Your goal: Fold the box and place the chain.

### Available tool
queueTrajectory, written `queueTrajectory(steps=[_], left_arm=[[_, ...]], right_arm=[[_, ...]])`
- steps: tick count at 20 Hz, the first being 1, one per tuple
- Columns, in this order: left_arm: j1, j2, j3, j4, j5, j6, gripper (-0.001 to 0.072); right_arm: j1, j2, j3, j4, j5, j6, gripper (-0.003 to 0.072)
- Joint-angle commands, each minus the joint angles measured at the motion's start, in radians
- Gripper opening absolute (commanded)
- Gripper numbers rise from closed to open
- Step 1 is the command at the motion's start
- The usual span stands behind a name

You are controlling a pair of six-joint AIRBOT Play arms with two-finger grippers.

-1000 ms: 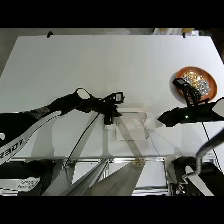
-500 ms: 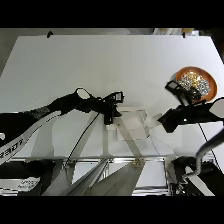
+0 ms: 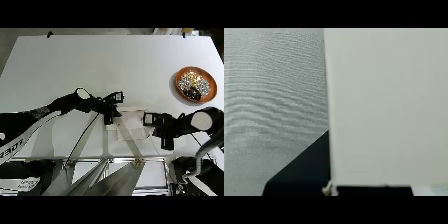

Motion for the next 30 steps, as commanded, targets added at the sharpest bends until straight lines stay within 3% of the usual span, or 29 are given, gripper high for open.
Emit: queueTrajectory(steps=[1,2,6,13,21,24,30], left_arm=[[0.000,0.000,-0.001,0.000,0.000,0.000,0.0035],[-0.001,0.000,-0.001,0.000,0.000,0.000,0.0035],[-0.001,0.000,-0.001,0.000,-0.004,0.000,0.0035],[0.000,0.000,-0.001,0.000,-0.006,0.000,0.0035],[0.000,0.000,-0.001,0.000,-0.007,0.000,0.0035],[0.000,0.000,-0.001,0.000,-0.007,0.000,0.0035],[-0.001,0.000,-0.001,0.000,-0.007,0.000,0.0035]], right_arm=[[0.082,0.007,-0.132,-0.085,-0.229,-0.061,0.0483],[0.117,0.014,-0.168,-0.106,-0.315,-0.061,0.0720],[0.216,0.018,-0.219,-0.108,-0.503,-0.060,0.0705],[0.229,0.014,-0.230,-0.109,-0.605,-0.060,0.0703],[0.228,0.014,-0.163,-0.111,-0.576,-0.060,0.0702],[0.146,0.014,-0.131,-0.075,-0.535,-0.061,0.0702],[-0.065,-0.043,-0.103,0.197,-0.485,-0.309,0.0702]])
